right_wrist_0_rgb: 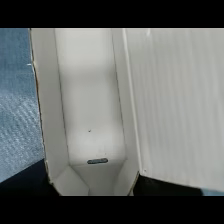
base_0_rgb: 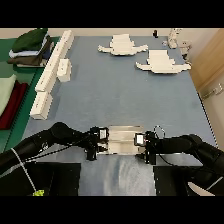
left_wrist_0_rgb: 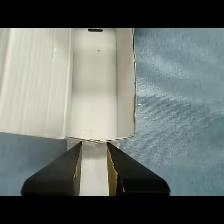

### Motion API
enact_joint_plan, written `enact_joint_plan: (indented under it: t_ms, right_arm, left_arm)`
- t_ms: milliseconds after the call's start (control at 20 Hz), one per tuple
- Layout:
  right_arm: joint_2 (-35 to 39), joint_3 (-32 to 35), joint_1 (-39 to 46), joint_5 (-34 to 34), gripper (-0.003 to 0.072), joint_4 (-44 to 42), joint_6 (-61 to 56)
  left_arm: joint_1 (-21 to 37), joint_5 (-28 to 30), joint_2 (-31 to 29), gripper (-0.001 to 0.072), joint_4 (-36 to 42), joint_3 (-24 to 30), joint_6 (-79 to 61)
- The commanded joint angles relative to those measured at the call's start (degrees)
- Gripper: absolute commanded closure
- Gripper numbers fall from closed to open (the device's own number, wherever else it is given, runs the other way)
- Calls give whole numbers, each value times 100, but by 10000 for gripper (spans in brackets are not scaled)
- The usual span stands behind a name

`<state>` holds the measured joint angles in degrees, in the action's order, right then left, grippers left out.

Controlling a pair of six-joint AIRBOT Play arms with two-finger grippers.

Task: Fold the box.

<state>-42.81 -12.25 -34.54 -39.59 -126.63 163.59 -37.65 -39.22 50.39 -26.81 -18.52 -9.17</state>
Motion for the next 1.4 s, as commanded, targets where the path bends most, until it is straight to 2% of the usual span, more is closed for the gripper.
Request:
enact_joint_plan:
  t_ms: [0,300,350,400,800,850,900,950,1000,1350]
  right_arm:
    - [2,0,0,11,166,-2,-2]
    - [2,0,0,11,166,-4,-2]
    - [2,0,0,11,166,-2,-2]
    - [2,0,0,11,166,-2,-2]
    - [2,0,0,11,166,-2,-2]
    - [2,0,0,11,166,-2,-2]
    - [2,0,0,11,166,-2,-2]
    - [2,0,0,11,166,-2,-2]
    - [2,0,0,11,166,-2,-2]
    - [2,0,0,11,166,-2,-2]
  left_arm:
    - [-131,326,2,484,105,-7,-2]
    - [-131,378,330,485,389,-33,-55]
    - [-131,374,391,511,409,-61,-57]
    - [-133,369,431,613,413,-96,-81]
    - [-133,280,470,611,435,-122,-238]
    - [-133,262,472,555,442,-122,-297]
    - [-133,262,472,352,457,-125,-302]
    - [-133,260,472,252,457,-122,-299]
    - [-133,267,472,219,457,-122,-297]
    - [-131,262,474,218,455,-122,-282]
